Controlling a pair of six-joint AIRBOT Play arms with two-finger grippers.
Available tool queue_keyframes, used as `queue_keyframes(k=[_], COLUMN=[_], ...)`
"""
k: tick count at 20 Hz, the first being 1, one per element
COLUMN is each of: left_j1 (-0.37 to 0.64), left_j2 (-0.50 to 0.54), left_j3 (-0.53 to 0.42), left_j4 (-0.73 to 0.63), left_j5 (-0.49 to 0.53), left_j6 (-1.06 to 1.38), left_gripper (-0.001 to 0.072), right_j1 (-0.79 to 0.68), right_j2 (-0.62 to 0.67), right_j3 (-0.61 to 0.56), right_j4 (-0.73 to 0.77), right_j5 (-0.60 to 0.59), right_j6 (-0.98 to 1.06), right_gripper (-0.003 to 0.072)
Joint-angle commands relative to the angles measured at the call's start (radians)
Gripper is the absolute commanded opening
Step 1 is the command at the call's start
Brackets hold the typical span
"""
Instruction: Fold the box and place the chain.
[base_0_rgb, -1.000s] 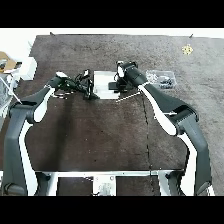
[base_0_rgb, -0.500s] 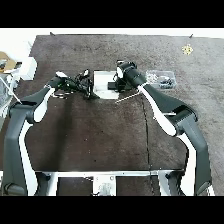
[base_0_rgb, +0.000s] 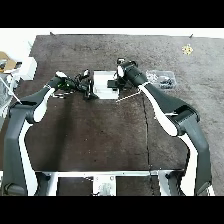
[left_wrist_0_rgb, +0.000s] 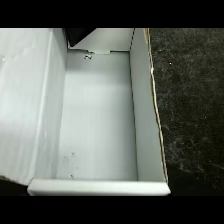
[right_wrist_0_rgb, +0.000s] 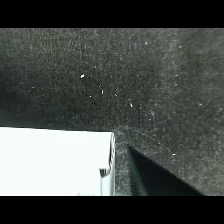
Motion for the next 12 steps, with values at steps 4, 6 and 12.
queue_keyframes(k=[4, 6, 12], left_j1=[-0.001, -0.001, -0.001], left_j2=[0.000, 0.000, 0.000], left_j3=[0.000, 0.000, 0.000], left_j4=[-0.001, -0.001, -0.001], left_j5=[0.003, 0.003, 0.003], left_j6=[0.000, 0.000, 0.000], left_gripper=[0.0354, 0.0354, 0.0354], right_j1=[-0.004, -0.007, -0.087], right_j2=[0.039, 0.062, 0.201], right_j3=[0.001, 0.001, 0.001], right_j4=[0.005, 0.004, -0.001], right_j5=[0.050, 0.050, 0.050], right_j6=[-0.072, -0.120, -0.327], right_gripper=[0.0355, 0.0355, 0.0352])
